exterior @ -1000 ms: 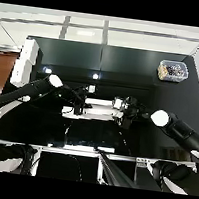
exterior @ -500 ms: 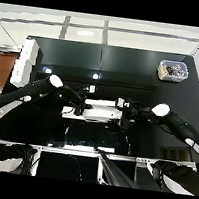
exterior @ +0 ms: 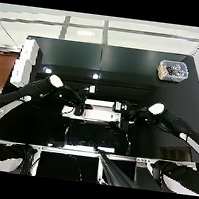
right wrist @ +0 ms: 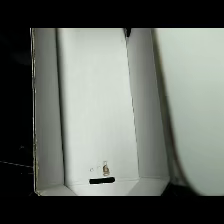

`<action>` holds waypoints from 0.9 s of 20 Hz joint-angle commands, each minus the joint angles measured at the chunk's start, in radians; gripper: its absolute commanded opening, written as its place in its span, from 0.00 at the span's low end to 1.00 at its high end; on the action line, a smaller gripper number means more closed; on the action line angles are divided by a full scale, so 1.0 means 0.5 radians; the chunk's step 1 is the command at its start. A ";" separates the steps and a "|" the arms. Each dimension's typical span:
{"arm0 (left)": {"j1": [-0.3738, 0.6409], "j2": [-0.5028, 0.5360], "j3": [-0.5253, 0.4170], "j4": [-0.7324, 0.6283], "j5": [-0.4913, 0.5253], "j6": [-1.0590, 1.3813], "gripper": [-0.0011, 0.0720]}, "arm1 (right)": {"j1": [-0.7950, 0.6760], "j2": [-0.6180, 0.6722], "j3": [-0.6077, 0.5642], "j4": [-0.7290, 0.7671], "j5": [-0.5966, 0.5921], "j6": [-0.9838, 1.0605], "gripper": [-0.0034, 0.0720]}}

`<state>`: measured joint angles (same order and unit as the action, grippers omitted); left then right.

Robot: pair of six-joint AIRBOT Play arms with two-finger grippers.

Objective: Fold the box and place the chain.

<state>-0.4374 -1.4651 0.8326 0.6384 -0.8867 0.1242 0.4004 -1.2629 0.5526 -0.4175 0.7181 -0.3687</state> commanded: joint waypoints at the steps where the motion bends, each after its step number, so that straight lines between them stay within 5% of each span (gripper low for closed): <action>1: -0.001 -0.018 0.002 0.001 -0.008 -0.001 0.06 | 0.000 -0.011 0.002 0.003 0.007 -0.017 0.93; 18: 0.004 -0.018 0.002 0.000 -0.016 -0.001 0.06 | 0.057 -0.079 0.076 -0.198 -0.001 0.188 0.93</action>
<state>-0.4362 -1.4738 0.8330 0.6388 -0.8970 0.1234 0.4229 -1.2995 0.5873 -0.4992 0.7277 -0.2943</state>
